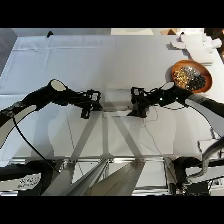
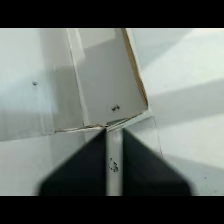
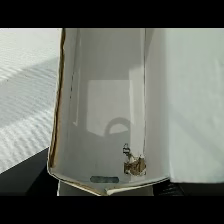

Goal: Fold the box and place the chain.

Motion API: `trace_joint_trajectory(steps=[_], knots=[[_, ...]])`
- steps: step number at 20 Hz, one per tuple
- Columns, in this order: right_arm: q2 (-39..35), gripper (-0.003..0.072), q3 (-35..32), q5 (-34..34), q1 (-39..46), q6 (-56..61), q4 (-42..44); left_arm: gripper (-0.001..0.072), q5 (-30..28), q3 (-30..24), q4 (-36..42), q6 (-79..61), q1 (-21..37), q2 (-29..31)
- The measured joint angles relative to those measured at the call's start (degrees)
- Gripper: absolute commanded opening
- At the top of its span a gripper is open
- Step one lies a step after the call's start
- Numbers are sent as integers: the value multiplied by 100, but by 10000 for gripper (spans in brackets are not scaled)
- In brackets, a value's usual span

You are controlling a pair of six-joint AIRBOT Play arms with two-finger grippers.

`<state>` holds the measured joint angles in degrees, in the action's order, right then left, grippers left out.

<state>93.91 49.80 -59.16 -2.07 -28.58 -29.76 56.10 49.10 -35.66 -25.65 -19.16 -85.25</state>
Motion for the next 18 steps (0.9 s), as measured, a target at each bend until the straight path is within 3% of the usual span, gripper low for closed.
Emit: trace_joint_trajectory(steps=[8, 11, 16, 18], knots=[[0, 398, 0, 4, 0, 2, 2, 39, -168, -4, 221, -4, -118, -175], [0, 398, 0, 20, 2, 9, 11, 292, -223, -4, 262, -4, -153, -221], [0, 398, 0, -7, 2, 2, -9, 293, -415, -4, 293, 17, -164, -247], [0, 398, 0, 0, 2, 2, -4, 249, -409, -4, 295, 15, -164, -247]])
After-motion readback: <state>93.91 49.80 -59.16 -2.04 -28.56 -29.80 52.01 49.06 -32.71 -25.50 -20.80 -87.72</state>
